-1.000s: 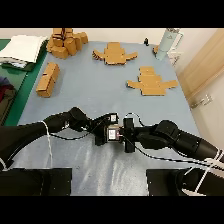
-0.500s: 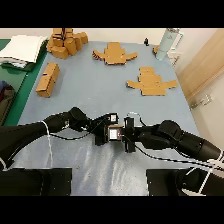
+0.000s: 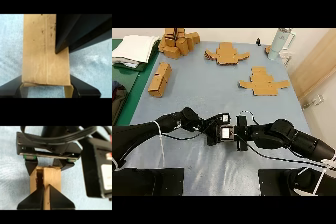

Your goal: Fold the box.

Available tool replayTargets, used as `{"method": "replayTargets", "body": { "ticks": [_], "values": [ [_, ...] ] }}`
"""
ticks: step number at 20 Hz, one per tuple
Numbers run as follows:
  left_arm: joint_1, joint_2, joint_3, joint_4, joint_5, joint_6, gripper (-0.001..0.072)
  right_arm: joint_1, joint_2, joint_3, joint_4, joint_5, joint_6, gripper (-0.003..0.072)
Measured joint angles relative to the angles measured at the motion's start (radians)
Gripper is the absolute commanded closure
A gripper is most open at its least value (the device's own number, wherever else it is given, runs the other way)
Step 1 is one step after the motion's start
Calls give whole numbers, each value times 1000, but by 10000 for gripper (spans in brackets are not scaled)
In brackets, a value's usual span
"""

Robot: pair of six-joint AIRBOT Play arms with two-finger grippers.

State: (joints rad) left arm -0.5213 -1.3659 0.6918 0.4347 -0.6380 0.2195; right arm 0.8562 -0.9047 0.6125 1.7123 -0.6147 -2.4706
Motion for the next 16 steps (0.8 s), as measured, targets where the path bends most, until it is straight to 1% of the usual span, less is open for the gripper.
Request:
{"method": "replayTargets", "body": {
  "ticks": [8, 16],
  "values": [
    [0, 0, 0, 0, 0, 0, 219, 0, -1, 1, 1, -9, 0, 600],
    [0, 0, 0, 0, 0, 0, 219, -1, -34, 0, 39, -30, 0, 599]
  ]
}}
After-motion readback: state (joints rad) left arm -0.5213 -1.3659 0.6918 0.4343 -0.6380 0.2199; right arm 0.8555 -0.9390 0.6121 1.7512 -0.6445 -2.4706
